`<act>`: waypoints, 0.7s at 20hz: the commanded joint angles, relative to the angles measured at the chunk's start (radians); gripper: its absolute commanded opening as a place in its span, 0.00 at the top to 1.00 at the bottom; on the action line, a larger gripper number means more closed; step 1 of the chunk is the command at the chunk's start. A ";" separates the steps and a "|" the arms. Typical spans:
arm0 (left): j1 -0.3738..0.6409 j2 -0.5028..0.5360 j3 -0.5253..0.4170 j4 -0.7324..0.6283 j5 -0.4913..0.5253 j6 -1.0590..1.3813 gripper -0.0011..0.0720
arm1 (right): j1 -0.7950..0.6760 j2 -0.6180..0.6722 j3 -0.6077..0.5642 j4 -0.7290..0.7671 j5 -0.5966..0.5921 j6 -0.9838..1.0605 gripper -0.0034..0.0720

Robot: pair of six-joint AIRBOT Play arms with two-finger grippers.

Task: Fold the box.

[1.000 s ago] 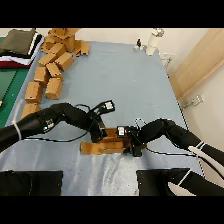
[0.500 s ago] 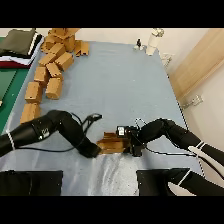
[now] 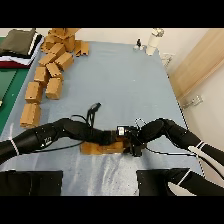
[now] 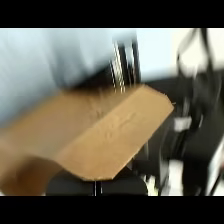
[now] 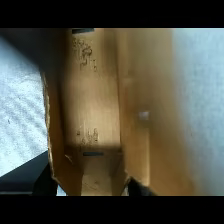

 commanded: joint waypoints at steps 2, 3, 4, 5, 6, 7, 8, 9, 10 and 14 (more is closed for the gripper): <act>0.085 -0.002 0.014 -0.025 -0.159 0.029 0.97 | 0.001 0.000 0.000 -0.001 -0.018 0.000 0.29; 0.086 -0.008 0.017 -0.022 -0.161 0.028 0.97 | 0.001 0.000 0.000 -0.003 -0.017 0.000 0.29; 0.082 -0.022 0.017 -0.018 -0.161 0.026 0.97 | 0.001 0.000 0.000 -0.009 -0.014 0.000 0.29; 0.074 -0.042 0.017 -0.018 -0.161 0.023 0.97 | 0.001 0.000 0.000 -0.016 -0.014 0.000 0.29; 0.059 -0.066 0.017 -0.018 -0.161 0.023 0.97 | 0.001 0.000 0.000 -0.019 -0.014 0.000 0.29; 0.042 -0.090 0.017 -0.018 -0.161 0.023 0.97 | 0.001 0.000 0.000 -0.019 -0.016 0.000 0.29; 0.027 -0.114 0.017 -0.018 -0.161 0.023 0.97 | 0.001 0.000 0.000 -0.019 -0.016 0.000 0.29; 0.017 -0.131 0.018 -0.018 -0.161 0.023 0.97 | 0.001 0.000 0.000 -0.018 -0.016 0.000 0.29; 0.014 -0.145 0.018 -0.015 -0.161 0.023 0.97 | 0.001 0.000 0.000 -0.018 -0.016 0.000 0.29; 0.015 -0.170 0.018 0.003 -0.163 0.018 0.97 | 0.001 0.000 0.000 -0.018 -0.016 0.000 0.29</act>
